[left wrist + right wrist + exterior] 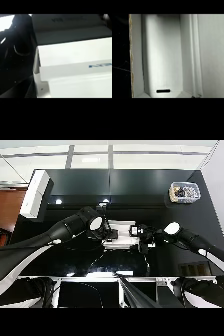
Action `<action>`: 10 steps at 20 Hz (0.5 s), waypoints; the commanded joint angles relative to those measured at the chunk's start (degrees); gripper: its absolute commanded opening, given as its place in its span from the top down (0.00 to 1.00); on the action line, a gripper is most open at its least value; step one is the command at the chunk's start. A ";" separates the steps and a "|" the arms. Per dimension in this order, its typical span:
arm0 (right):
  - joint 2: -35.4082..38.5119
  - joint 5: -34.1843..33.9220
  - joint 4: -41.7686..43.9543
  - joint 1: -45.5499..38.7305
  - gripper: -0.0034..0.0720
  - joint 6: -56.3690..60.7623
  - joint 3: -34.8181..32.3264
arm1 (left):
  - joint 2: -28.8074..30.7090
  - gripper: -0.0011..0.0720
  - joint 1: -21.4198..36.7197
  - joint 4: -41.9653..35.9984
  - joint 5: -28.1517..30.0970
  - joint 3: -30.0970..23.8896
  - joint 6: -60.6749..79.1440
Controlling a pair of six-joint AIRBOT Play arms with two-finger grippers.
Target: Fold the box and place the chain.
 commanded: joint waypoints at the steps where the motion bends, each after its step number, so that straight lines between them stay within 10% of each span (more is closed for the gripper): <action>1: 0.00 0.09 -0.02 -0.02 0.37 -0.07 0.00 | -0.02 0.44 -0.09 -1.49 -0.28 0.24 0.13; 10: 0.00 0.09 -0.02 -0.02 0.37 -0.07 0.00 | -0.17 0.61 -2.54 2.25 -0.59 0.66 -0.70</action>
